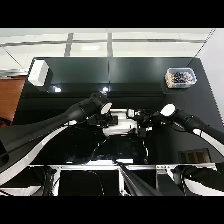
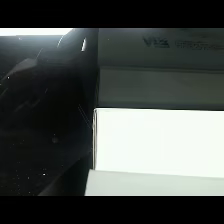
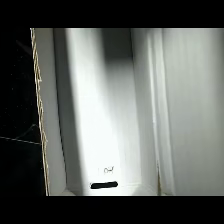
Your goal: Fold the box and place the chain.
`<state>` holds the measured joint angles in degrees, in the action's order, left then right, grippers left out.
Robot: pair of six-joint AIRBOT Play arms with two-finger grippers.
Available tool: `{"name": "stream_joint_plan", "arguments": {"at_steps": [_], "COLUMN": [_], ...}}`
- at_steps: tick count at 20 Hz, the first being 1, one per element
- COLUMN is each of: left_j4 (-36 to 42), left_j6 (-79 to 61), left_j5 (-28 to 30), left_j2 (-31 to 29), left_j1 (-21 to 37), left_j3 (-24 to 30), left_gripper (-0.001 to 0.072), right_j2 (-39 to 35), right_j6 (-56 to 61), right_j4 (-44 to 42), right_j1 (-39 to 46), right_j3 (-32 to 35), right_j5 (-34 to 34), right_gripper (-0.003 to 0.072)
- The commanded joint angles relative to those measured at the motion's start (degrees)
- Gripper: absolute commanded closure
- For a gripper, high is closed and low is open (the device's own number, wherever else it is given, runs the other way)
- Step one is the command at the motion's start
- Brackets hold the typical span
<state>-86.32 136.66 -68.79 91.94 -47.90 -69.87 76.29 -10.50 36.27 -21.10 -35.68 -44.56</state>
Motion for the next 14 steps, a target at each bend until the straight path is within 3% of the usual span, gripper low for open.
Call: {"name": "stream_joint_plan", "arguments": {"at_steps": [1,2,3,4,7,11,14], "left_j4": [0.28,0.26,0.26,0.24,0.22,0.22,0.22], "left_j6": [0.00,-0.17,-0.22,-0.22,-0.20,-0.35,-0.37], "left_j5": [0.79,0.50,0.13,-0.04,-0.33,-0.92,-0.87], "left_j2": [0.04,0.04,0.04,0.04,0.04,0.04,0.04], "left_j1": [-0.04,-0.04,-0.02,0.02,0.09,0.09,0.09], "left_j3": [-0.04,-0.04,-0.04,-0.04,-0.04,-0.04,-0.04], "left_gripper": [0.0684,0.0684,0.0684,0.0684,0.0684,0.0684,0.0684], "right_j2": [0.02,0.04,0.02,-0.24,-4.22,-10.23,-10.88], "right_j6": [-0.02,-0.02,0.07,1.07,8.37,8.68,9.03], "right_j4": [-0.74,-0.76,-0.76,-0.68,2.19,15.54,19.43], "right_j1": [-0.11,-0.11,-0.09,-0.09,0.02,0.04,0.02], "right_j3": [-0.02,-0.02,-0.02,-0.04,-0.09,-0.09,-0.04], "right_j5": [-0.68,-0.68,-0.70,-0.83,-0.85,-8.92,-7.91], "right_gripper": [0.0373,0.0372,0.0307,-0.0006,-0.0034,-0.0034,-0.0034]}}
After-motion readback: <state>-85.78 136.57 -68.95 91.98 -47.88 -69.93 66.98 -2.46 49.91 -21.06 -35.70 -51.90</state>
